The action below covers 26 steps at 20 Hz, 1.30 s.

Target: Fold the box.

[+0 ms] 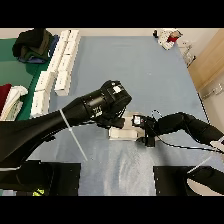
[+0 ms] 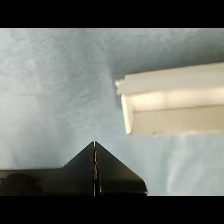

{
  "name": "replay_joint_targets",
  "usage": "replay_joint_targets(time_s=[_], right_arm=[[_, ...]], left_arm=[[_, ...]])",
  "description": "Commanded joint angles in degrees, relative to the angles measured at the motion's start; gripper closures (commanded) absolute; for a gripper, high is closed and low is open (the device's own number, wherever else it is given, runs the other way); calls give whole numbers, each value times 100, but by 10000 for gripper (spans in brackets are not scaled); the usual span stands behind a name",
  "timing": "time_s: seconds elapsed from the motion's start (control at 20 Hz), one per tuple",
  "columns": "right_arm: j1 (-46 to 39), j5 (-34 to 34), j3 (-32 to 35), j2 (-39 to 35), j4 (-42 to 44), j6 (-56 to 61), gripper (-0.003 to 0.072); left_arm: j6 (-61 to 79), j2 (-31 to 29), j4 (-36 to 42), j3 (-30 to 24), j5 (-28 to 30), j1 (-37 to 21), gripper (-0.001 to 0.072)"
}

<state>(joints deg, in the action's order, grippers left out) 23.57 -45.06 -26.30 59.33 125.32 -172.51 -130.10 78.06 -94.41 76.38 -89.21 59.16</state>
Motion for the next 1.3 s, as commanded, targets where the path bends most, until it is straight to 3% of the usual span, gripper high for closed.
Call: replay_joint_targets(time_s=[0.0, 0.35, 0.45, 0.6, 0.8, 0.85, 0.9, 0.95, 1.05, 1.25], right_arm=[[2, 0, -4, 0, 2, 0, 177], [2, 0, -4, 0, 2, 0, 177], [2, 2, -4, 0, 2, 2, 177], [2, 2, -4, 0, 2, 0, 177], [2, 2, -4, 0, 2, 2, 177], [2, 2, -4, 0, 2, 0, 177], [2, 0, -4, 0, 2, 2, 177], [2, 0, -4, 0, 2, 2, 177], [2, 2, -4, 0, 2, 0, 177], [2, 0, -4, 0, 2, 0, 177]], left_arm=[[483, -334, 4, 50, -413, 151, 699], [1513, -415, -872, -151, 74, 1132, 699], [2081, -704, -807, -461, 398, 1069, 699], [3294, -1681, -251, -1357, 1473, 256, 699], [7742, -2830, 1832, -2634, 2354, -1657, 696], [8850, -2968, 2448, -2924, 2479, -2173, 544], [9604, -3023, 2986, -3176, 2680, -2605, 140], [10185, -3014, 3523, -3412, 2916, -2988, 18], [11232, -2924, 4293, -3812, 3368, -3418, 18], [13558, -2455, 5442, -4481, 4113, -3521, 18]])
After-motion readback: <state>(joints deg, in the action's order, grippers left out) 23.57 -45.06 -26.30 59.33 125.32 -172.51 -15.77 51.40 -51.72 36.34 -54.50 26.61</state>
